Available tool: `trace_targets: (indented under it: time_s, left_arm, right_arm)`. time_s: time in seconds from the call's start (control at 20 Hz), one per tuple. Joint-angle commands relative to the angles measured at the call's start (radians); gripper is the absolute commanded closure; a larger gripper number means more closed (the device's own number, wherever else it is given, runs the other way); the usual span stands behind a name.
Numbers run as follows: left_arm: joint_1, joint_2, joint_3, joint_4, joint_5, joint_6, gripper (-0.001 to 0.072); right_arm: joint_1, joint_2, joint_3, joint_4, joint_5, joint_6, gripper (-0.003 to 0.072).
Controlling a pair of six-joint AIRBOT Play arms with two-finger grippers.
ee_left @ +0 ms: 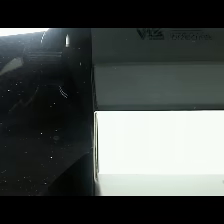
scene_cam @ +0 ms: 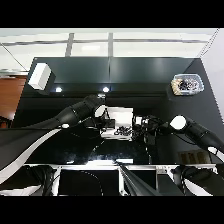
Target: Fold the box and place the chain.
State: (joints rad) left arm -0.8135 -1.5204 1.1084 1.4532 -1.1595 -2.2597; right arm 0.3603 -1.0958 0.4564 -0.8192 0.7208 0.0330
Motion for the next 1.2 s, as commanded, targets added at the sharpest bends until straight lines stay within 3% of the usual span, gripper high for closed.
trace_targets:
  time_s: [0.0, 0.05, 0.1, 0.15, 0.2, 0.45, 0.65, 0.8, 1.15]
  left_arm:
    - [0.001, 0.000, 0.000, 0.000, 0.001, 0.000, 0.0681]
    - [0.001, 0.000, 0.000, 0.000, 0.001, 0.000, 0.0681]
    - [0.001, 0.000, 0.000, 0.000, 0.002, 0.000, 0.0681]
    - [0.001, 0.000, 0.000, 0.000, 0.002, 0.000, 0.0681]
    - [0.001, 0.000, 0.000, 0.000, 0.001, 0.000, 0.0681]
    - [0.001, 0.000, 0.000, 0.000, 0.003, 0.000, 0.0681]
    - [0.001, 0.000, 0.000, 0.000, 0.002, 0.000, 0.0681]
    - [0.001, 0.000, 0.000, 0.000, 0.003, 0.000, 0.0681]
    - [0.001, 0.000, 0.000, 0.000, 0.003, 0.000, 0.0681]
  right_arm:
    - [0.001, -0.001, -0.001, 0.000, 0.000, 0.026, 0.0194]
    - [0.001, -0.001, -0.001, 0.000, 0.000, 0.032, 0.0195]
    - [0.001, -0.001, -0.001, 0.000, 0.000, 0.047, 0.0319]
    - [0.001, -0.001, -0.001, 0.000, 0.002, 0.054, 0.0580]
    - [0.001, -0.001, -0.001, 0.000, 0.002, 0.055, 0.0667]
    - [0.001, 0.007, 0.000, -0.002, 0.005, 0.120, 0.0668]
    - [0.000, 0.087, 0.007, -0.049, 0.038, 0.319, 0.0668]
    - [0.000, 0.175, 0.051, -0.134, 0.140, 0.491, 0.0668]
    - [0.000, 0.276, 0.271, -0.119, 0.412, 0.882, 0.0668]
